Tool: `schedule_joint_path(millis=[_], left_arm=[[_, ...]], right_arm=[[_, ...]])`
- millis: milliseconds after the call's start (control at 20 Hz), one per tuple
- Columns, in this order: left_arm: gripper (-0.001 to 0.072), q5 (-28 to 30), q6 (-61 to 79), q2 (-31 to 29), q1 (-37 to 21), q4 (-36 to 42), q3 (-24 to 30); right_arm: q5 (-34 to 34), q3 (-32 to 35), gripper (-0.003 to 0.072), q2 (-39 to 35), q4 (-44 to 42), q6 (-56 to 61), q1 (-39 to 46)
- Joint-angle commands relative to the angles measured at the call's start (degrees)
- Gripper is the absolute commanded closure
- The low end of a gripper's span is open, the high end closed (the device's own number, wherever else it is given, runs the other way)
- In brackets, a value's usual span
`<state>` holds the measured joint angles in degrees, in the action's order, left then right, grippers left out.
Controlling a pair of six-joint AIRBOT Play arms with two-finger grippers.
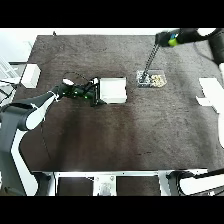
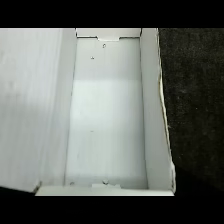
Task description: Fold the box and place the chain.
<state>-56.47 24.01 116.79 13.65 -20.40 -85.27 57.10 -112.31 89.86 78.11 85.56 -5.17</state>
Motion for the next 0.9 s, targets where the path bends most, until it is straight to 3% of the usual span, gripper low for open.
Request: schedule_joint_path(millis=[0, 200, 850], left_arm=[[0.0420, 0.00, 0.02, -0.02, 0.00, 0.00, 0.02], [0.0420, 0.02, 0.02, -0.02, 0.00, 0.00, 0.02], [0.0420, 0.00, 0.02, -0.02, 0.00, 0.00, 0.02]], right_arm=[[-10.69, -0.07, 0.0671, -8.44, 1.11, -2.19, -1.01], [-13.27, -0.04, 0.0671, -13.31, 4.09, -2.29, -2.25], [-0.61, 1.44, 0.0671, -13.70, 5.07, -2.32, -4.92]])
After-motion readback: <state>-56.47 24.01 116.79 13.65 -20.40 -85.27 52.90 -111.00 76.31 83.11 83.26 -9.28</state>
